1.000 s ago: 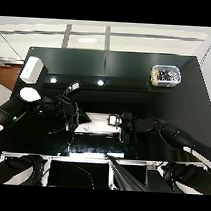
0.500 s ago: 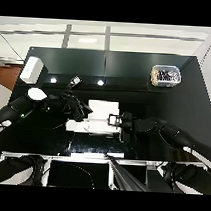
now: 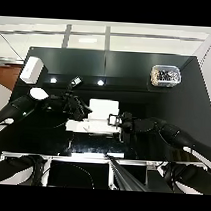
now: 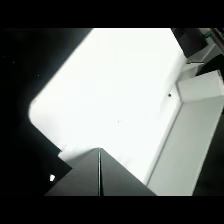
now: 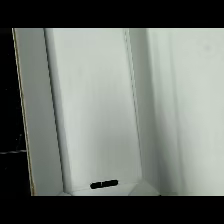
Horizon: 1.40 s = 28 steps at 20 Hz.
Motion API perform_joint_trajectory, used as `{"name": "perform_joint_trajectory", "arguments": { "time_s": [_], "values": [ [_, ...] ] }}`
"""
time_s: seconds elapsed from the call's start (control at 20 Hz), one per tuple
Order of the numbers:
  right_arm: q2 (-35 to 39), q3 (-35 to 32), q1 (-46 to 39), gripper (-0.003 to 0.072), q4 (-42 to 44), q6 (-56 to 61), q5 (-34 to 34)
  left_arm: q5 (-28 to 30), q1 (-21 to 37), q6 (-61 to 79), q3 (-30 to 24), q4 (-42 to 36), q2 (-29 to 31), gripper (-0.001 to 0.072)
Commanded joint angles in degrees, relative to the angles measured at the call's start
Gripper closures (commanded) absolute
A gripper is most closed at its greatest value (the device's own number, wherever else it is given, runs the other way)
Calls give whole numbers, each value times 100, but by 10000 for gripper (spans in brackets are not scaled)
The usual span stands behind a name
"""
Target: Fold the box and place the chain.
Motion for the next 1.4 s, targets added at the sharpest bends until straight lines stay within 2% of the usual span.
{"name": "perform_joint_trajectory", "arguments": {
  "time_s": [0.0, 0.15, 0.2, 0.25, 0.3, 0.4, 0.5, 0.6, 0.9, 1.05, 1.35],
  "values": [
    [-2, 0, 0, 152, 2, 2, 2, -577, 289, 9, 46, 243, 216, 679],
    [-2, 0, 0, 152, 2, 2, 2, -1113, 754, -271, 44, 909, 555, 670],
    [-2, 0, 0, 152, 2, 2, 2, -1314, 931, -273, 44, 1141, 638, 525],
    [-2, 0, 0, 152, 2, 2, 2, -1458, 1073, -284, 31, 1285, 673, 211],
    [-2, 0, 0, 152, 2, 2, 2, -1484, 1176, -326, 0, 1386, 678, -3],
    [-2, 0, 0, 152, 0, 2, 0, -1410, 1209, -229, -98, 1624, 667, -3],
    [-2, 0, 0, 152, 2, 2, 2, -1464, 1095, 863, -361, 1722, 669, 0],
    [-2, 0, 0, 152, 2, 2, 2, -1209, 885, 1926, -684, 1558, 667, 0],
    [-2, 0, 0, 151, 2, 4, 0, 621, 2, 2334, -1281, 1364, 667, 0],
    [-2, 0, 0, 152, 4, 7, 0, 1154, -170, 2398, -1311, 1460, 669, 1],
    [-2, 0, 0, 151, 2, 7, 0, 1252, -225, 2415, -1316, 1462, 669, 2]
  ]
}}
